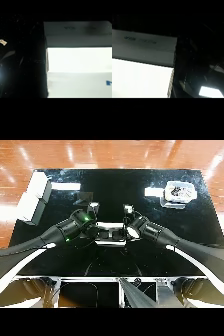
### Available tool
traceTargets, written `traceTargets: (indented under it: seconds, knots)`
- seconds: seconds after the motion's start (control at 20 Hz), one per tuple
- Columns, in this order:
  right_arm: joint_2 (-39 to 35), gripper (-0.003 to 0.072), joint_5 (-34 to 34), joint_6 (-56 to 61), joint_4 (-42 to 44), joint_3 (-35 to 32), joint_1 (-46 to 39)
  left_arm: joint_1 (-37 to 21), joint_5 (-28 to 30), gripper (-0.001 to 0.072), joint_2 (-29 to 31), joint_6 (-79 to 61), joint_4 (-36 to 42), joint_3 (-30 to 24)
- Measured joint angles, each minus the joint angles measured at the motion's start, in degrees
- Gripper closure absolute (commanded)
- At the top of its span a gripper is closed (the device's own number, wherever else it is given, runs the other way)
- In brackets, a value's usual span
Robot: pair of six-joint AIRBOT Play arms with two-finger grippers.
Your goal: Fold the box and place the chain.
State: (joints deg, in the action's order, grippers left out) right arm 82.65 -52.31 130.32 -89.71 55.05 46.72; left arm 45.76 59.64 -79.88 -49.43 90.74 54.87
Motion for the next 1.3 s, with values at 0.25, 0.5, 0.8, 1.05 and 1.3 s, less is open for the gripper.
traceTargets:
  seconds: [0.25,0.5,0.8,1.05,1.3]
  knots:
    - [0.37,0.0447,-0.04,-0.28,-0.09,0.04,-0.28,0.0,-0.04,0.0691,0.0,0.02,0.02,0.0]
    - [0.61,0.0448,-0.31,-1.07,0.0,0.0,-0.35,-0.02,-0.09,0.0691,0.0,0.0,0.02,0.0]
    - [0.68,0.045,-0.37,-1.84,0.68,0.0,-0.35,0.0,-0.13,0.0691,0.0,0.0,0.0,0.0]
    - [0.68,0.0659,-1.16,-2.86,1.38,0.0,-0.39,0.0,-0.24,0.0691,0.0,0.02,0.09,0.0]
    - [0.68,0.0656,-1.99,-4.07,1.88,0.09,-0.39,0.0,-0.22,0.0691,0.0,0.0,0.09,0.0]
